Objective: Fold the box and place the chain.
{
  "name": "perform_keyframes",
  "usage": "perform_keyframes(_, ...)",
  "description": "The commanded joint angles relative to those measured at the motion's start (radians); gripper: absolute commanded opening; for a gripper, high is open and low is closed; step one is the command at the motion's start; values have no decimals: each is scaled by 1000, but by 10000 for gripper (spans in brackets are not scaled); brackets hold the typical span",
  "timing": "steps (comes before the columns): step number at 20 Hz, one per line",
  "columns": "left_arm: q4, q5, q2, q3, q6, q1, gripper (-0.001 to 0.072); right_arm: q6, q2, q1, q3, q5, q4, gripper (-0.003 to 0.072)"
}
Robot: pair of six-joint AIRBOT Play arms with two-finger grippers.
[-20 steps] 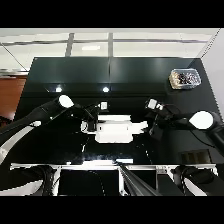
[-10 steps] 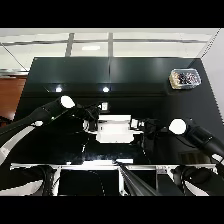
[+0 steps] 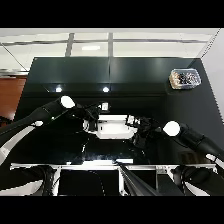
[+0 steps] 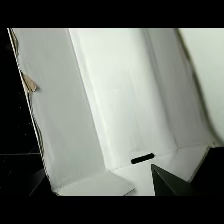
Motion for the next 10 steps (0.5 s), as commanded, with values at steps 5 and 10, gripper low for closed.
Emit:
perform_keyframes(5, 0, -2, 0, 0, -1, 0, 25, -1, 61, -13, 62, -24, -159, 712)
perform_keyframes(10, 0, -2, 0, 0, -2, 0, 25, -23, 60, -16, 62, -58, -151, 712)
